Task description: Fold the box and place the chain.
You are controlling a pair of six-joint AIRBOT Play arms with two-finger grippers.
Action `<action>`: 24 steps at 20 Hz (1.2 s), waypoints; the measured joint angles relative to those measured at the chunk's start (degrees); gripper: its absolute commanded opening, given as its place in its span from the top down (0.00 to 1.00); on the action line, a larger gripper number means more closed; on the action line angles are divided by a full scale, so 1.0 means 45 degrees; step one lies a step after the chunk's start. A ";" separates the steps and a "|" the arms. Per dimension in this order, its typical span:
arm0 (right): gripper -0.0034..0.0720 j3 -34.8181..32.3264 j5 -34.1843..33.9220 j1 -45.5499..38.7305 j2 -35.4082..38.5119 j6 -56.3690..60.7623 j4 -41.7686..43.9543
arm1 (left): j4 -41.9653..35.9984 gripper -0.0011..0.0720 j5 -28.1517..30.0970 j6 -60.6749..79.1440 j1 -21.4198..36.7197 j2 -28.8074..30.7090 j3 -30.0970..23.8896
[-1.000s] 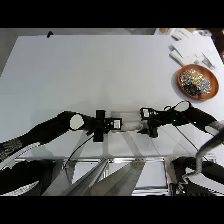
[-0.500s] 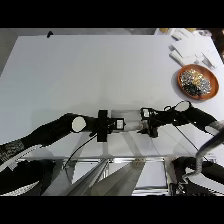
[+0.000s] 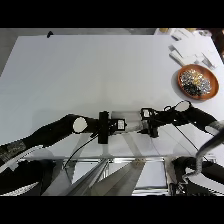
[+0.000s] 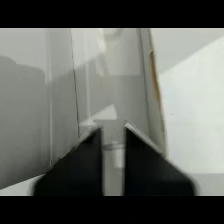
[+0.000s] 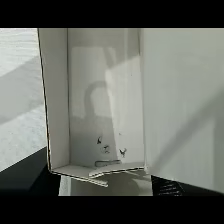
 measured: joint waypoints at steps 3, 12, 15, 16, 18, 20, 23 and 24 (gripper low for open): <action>0.42 0.0000 -0.0005 0.0000 0.0000 0.0019 0.0015 | 0.0282 0.98 -0.0661 -0.0301 0.0126 0.0787 0.0000; 0.42 0.0000 -0.0005 0.0000 0.0000 0.0029 0.0024 | 0.5037 0.97 -0.4017 -1.1662 0.1855 0.3925 -0.0039; 0.42 0.0000 -0.0005 0.0000 0.0000 0.0029 0.0024 | 0.5343 0.98 -0.4736 -1.5149 0.2531 0.3905 -0.0243; 0.42 0.0000 -0.0005 0.0000 0.0000 0.0029 0.0024 | 0.5095 0.98 -0.4828 -1.5805 0.2657 0.3740 -0.0296; 0.42 0.0000 -0.0005 0.0000 0.0000 0.0029 0.0024 | 0.4532 0.98 -0.4881 -1.6708 0.2837 0.3186 -0.0364; 0.42 0.0000 -0.0005 0.0000 0.0000 0.0024 0.0024 | 0.4002 0.98 -0.4541 -1.7262 0.2929 0.2429 -0.0403; 0.42 0.0000 -0.0005 0.0000 0.0000 0.0024 0.0019 | 0.2982 0.97 -0.4095 -1.7850 0.2987 0.1175 -0.0427; 0.42 0.0000 -0.0010 0.0000 0.0000 0.0024 0.0024 | 0.2628 0.97 -0.3993 -1.7971 0.2987 0.0850 -0.0427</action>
